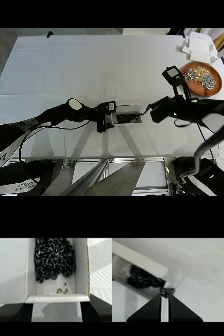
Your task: Fold the box and place the chain.
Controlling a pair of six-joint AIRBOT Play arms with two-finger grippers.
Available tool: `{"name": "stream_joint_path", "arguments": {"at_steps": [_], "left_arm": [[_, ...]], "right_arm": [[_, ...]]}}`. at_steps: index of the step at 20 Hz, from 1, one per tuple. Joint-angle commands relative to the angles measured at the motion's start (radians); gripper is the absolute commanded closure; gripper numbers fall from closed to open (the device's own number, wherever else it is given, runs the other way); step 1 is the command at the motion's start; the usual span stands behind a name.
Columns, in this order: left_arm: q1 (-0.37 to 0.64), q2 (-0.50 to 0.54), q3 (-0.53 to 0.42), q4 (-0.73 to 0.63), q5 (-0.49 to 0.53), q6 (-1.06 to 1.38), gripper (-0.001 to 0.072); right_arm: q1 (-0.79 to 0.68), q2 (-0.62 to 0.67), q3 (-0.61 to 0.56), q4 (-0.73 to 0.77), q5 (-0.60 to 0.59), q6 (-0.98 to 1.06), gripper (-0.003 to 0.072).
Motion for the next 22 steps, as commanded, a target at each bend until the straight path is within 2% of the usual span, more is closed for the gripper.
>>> {"name": "stream_joint_path", "arguments": {"at_steps": [1,10,15,18,22], "left_arm": [[0.0,0.0,0.0,0.0,0.0,0.0,0.0437],[0.0,0.0,0.0,0.0,0.0,0.0,0.0437],[0.0,0.0,0.0,0.0,0.0,0.0,0.0437],[0.0,0.0,-0.001,0.0,0.0,0.0,0.0437],[0.0,0.0,0.0,0.0,0.0,0.0,0.0437]], "right_arm": [[0.065,0.098,0.0,0.136,-0.013,-0.006,0.0672],[0.125,0.074,-0.003,0.181,-0.299,-0.005,0.0671],[0.125,-0.061,-0.003,0.268,-0.3,-0.006,0.0672],[0.125,-0.151,-0.003,0.27,-0.294,-0.009,0.0672],[0.125,-0.238,-0.003,0.271,-0.231,-0.031,0.0671]]}}
